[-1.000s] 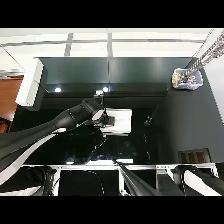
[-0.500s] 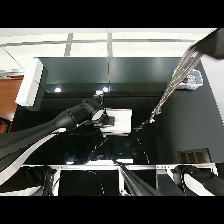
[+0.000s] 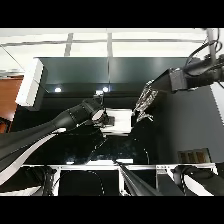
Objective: Fold the box and place the chain.
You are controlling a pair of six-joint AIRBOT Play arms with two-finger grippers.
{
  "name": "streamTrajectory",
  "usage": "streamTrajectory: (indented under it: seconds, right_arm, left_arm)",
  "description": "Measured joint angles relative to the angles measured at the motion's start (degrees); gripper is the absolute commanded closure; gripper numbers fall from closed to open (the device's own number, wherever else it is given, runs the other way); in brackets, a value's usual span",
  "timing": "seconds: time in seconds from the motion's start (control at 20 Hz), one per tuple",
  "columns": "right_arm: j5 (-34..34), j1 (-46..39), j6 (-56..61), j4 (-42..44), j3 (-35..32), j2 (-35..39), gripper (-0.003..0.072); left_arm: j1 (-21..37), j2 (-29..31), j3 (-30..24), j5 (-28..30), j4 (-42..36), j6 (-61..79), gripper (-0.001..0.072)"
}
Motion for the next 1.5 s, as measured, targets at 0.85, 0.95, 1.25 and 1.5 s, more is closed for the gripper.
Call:
streamTrajectory:
  seconds: [0.85,0.95,1.25,1.5]
  right_arm:
    - [-8.35,6.23,-4.09,10.62,-6.58,-0.66,0.0675]
    - [-9.77,7.3,-3.87,8.96,-9.99,-0.85,0.0675]
    - [-20.35,12.5,-3.26,7.28,-23.39,-2.29,0.0674]
    - [-29.16,15.76,-3.1,6.23,-28.89,-5.81,0.0659]
  left_arm:
    - [0.0,0.0,0.02,0.0,0.0,0.0,0.0681]
    - [0.0,0.0,0.0,0.02,0.02,0.0,0.0681]
    - [0.0,0.0,0.0,0.02,0.0,-0.02,0.0681]
    - [0.02,0.0,0.0,0.02,0.02,0.0,0.0681]
